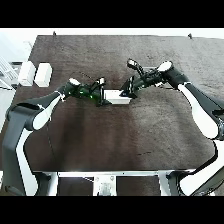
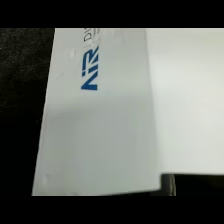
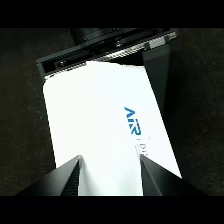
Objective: Fold the box and place the chain.
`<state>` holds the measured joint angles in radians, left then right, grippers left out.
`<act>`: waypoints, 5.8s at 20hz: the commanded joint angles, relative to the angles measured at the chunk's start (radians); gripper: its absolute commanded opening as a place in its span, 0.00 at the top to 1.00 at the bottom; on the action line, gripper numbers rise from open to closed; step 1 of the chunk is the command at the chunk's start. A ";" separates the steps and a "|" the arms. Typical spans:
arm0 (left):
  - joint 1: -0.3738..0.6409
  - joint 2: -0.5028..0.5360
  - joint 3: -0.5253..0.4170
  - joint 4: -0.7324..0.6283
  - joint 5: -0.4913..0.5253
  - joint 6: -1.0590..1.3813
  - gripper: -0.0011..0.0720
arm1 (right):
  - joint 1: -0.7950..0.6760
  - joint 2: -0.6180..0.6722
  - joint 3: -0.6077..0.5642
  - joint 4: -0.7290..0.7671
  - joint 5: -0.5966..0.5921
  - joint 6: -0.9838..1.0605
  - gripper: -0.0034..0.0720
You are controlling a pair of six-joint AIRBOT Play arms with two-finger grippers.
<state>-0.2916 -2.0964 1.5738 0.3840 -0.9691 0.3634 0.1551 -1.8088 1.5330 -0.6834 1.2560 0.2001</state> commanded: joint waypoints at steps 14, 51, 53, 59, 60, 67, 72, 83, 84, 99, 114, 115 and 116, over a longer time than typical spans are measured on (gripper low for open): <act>0.001 -0.001 0.000 0.000 0.000 0.000 0.40 | 0.017 -0.026 0.025 -0.002 -0.098 -0.037 0.39; 0.001 -0.001 0.000 0.000 0.000 0.000 0.40 | 0.014 0.044 0.014 -0.009 0.027 -0.092 0.43; 0.001 -0.001 0.000 0.000 0.000 0.000 0.40 | 0.015 0.042 -0.026 -0.005 -0.035 -0.138 0.43; 0.001 -0.001 0.000 0.000 0.000 0.000 0.40 | 0.018 0.038 -0.103 0.042 -0.216 -0.282 0.40; 0.001 -0.001 0.000 0.000 0.000 0.000 0.40 | 0.018 0.038 -0.103 0.063 -0.216 -0.295 0.40; 0.001 -0.001 0.000 0.000 0.000 0.000 0.40 | 0.018 0.105 -0.157 0.111 -0.163 -0.299 0.43; 0.001 -0.001 0.000 0.000 0.000 0.000 0.40 | 0.018 0.106 -0.213 0.111 -0.183 -0.336 0.43; 0.001 -0.001 0.000 0.000 0.000 0.000 0.40 | 0.018 0.064 -0.214 0.112 -0.206 -0.344 0.46; 0.001 -0.001 0.000 0.000 0.000 0.000 0.40 | 0.018 0.064 -0.214 0.112 -0.220 -0.344 0.45; 0.001 -0.001 0.000 0.000 0.000 0.000 0.40 | 0.031 0.089 -0.231 0.127 -0.243 -0.378 0.51; 0.001 -0.001 0.000 0.000 0.001 0.000 0.40 | 0.030 0.169 -0.347 0.145 -0.332 -0.451 0.38; 0.001 -0.001 0.000 0.000 0.001 0.000 0.40 | 0.031 0.169 -0.349 0.146 -0.333 -0.472 0.38; 0.001 -0.001 0.000 0.000 0.001 0.000 0.40 | 0.031 0.169 -0.353 0.153 -0.338 -0.491 0.38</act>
<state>-0.2916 -2.0964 1.5738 0.3840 -0.9688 0.3637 0.1844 -1.6405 1.1858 -0.5377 0.9310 -0.2558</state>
